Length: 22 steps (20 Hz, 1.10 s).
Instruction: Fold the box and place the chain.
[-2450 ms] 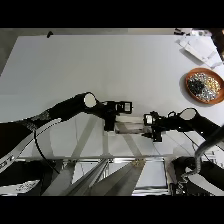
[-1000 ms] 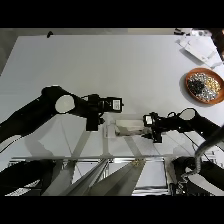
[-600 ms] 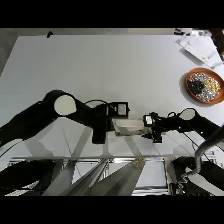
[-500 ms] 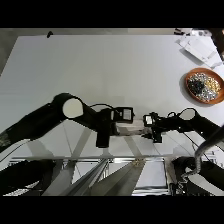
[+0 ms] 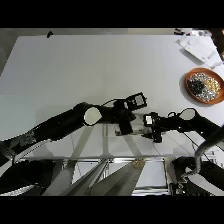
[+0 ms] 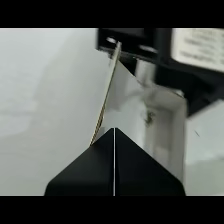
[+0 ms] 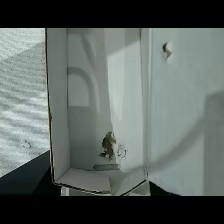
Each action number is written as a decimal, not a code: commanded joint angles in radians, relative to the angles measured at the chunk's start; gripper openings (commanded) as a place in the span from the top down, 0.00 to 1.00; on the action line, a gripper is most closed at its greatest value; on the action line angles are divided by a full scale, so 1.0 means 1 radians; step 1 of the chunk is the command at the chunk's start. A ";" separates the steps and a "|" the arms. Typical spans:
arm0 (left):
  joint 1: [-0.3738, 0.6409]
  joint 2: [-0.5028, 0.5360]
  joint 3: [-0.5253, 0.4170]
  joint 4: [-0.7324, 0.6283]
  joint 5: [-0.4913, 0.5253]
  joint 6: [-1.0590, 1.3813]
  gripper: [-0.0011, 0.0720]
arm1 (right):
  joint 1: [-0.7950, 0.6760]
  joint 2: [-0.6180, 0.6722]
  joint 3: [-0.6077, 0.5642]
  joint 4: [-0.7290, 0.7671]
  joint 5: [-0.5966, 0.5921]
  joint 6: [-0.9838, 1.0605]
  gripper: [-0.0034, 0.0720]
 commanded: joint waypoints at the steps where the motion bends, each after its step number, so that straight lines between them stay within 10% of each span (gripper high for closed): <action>1: 0.000 -0.054 0.000 -0.006 0.127 -0.117 0.98 | 0.000 0.000 0.000 -0.001 0.002 0.000 0.44; 13: 0.014 -0.162 0.001 0.124 0.005 -0.299 0.98 | 0.000 0.000 0.000 -0.001 0.001 0.000 0.44; 22: 0.015 0.062 0.001 0.275 -0.165 -0.339 0.98 | 0.000 0.000 0.000 -0.001 0.002 0.000 0.44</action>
